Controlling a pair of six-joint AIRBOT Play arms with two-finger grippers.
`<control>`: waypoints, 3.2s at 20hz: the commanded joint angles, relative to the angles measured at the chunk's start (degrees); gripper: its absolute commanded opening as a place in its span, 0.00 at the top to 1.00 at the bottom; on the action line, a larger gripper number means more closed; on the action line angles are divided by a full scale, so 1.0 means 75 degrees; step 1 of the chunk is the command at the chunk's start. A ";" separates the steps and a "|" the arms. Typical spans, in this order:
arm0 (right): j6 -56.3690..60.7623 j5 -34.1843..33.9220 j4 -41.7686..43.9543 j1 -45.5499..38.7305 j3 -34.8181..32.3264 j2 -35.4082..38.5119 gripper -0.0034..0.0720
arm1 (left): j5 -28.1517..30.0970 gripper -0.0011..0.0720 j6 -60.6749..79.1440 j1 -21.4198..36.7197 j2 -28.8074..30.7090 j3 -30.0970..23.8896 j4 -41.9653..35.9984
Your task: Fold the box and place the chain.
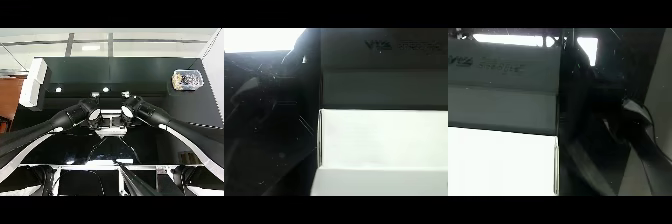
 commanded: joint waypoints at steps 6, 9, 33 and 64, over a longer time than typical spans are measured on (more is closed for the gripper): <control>0.0026 -0.0163 0.0149 0.0003 0.0009 0.0012 0.60 | 0.0006 0.94 -0.0009 0.0006 -0.0009 0.0003 -0.0015; -0.0169 -0.0134 0.0140 0.0003 0.0017 0.0189 0.37 | 0.0003 0.94 -0.0009 0.0006 -0.0009 0.0003 -0.0015; -0.1536 -0.1842 -0.1475 -0.7405 0.2235 -0.0312 0.02 | -0.0006 0.94 -0.0009 0.0006 -0.0047 0.0003 -0.0015; -0.2605 0.0181 -0.0845 -0.8201 0.5834 -0.1448 0.93 | 0.0000 0.94 -0.0012 0.0006 -0.0047 0.0003 -0.0015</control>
